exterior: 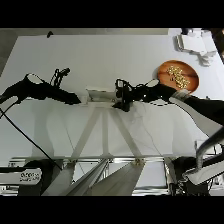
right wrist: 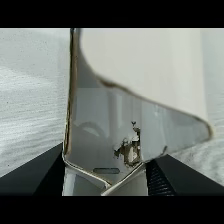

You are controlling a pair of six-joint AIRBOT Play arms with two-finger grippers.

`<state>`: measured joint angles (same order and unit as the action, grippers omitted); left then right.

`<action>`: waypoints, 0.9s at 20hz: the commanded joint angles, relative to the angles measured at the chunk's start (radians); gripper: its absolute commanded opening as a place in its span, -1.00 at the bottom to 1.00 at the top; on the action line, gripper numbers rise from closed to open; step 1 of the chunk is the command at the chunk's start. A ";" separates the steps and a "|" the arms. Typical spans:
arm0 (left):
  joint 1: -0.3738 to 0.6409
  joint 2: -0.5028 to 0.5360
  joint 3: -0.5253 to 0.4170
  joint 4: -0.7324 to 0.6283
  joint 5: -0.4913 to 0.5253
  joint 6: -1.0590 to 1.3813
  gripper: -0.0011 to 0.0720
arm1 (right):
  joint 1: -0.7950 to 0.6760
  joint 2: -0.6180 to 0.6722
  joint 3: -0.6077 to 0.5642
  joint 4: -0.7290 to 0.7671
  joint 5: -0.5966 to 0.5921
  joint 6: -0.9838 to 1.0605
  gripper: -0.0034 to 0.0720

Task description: Fold the box and place the chain.

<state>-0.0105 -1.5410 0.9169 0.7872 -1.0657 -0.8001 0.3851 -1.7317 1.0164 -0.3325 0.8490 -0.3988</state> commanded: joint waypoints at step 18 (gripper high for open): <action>-0.011 -0.011 -0.011 0.092 0.080 -0.020 -0.96 | 0.000 0.000 0.001 0.000 0.000 0.000 0.22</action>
